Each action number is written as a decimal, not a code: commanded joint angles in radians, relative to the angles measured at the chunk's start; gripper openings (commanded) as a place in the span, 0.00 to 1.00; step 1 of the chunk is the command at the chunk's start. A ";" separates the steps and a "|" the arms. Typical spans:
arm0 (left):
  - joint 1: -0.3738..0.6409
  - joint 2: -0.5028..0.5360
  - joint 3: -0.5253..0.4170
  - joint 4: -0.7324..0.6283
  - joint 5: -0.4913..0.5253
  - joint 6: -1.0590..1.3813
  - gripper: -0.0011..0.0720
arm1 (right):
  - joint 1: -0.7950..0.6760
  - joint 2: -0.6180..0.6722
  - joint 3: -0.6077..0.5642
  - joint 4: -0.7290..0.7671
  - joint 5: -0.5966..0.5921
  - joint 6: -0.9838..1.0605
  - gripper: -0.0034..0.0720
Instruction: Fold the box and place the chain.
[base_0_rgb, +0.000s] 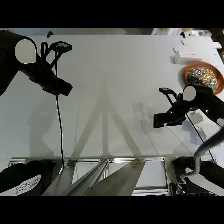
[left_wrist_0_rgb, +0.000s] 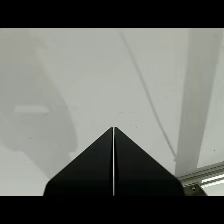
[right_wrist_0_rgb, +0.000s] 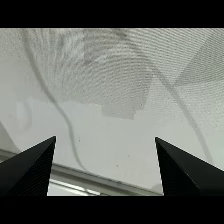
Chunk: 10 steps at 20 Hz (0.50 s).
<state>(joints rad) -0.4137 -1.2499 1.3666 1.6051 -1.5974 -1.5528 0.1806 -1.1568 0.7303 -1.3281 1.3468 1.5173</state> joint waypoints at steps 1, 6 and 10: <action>0.001 0.000 0.000 0.000 0.000 0.000 0.03 | 0.001 0.000 0.000 0.000 0.000 0.000 0.93; 0.001 0.000 0.000 0.000 0.000 0.000 0.03 | 0.001 0.000 0.000 0.000 0.000 0.000 0.93; 0.001 0.000 0.000 0.000 0.000 0.000 0.03 | 0.001 0.000 0.000 0.000 -0.013 0.000 0.93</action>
<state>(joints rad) -0.4137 -1.2499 1.3666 1.6051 -1.5978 -1.5524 0.1806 -1.1568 0.7303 -1.3281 1.3457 1.5173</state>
